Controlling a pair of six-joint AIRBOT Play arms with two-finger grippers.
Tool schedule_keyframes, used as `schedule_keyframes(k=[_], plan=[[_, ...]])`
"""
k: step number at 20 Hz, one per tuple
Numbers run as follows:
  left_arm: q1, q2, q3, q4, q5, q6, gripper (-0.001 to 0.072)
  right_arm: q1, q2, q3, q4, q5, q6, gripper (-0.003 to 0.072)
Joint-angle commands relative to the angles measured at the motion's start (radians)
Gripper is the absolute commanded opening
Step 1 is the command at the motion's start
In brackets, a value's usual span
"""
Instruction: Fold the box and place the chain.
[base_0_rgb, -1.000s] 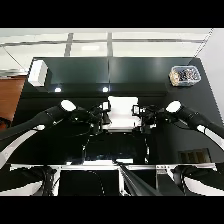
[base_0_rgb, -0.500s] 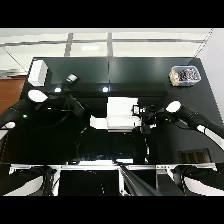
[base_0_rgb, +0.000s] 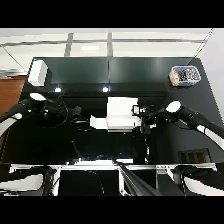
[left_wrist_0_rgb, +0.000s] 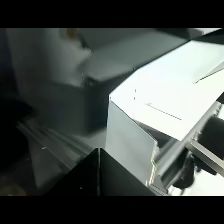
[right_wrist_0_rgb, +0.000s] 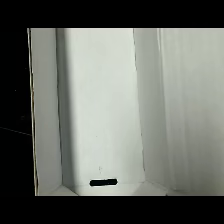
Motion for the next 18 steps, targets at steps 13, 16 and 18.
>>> schedule_keyframes(k=[13,16,18], plan=[[-0.152,-0.041,0.025,-0.052,0.010,0.003,0.0038,0.000,0.000,0.000,0.000,0.000,0.001,0.0082],[-0.152,-0.024,0.063,-0.047,-0.084,0.003,0.0476,0.000,0.000,0.000,0.000,0.000,0.001,0.0082],[-0.153,-0.023,0.097,-0.036,-0.139,0.003,0.0627,0.000,0.000,0.000,0.000,0.000,0.001,0.0082]])
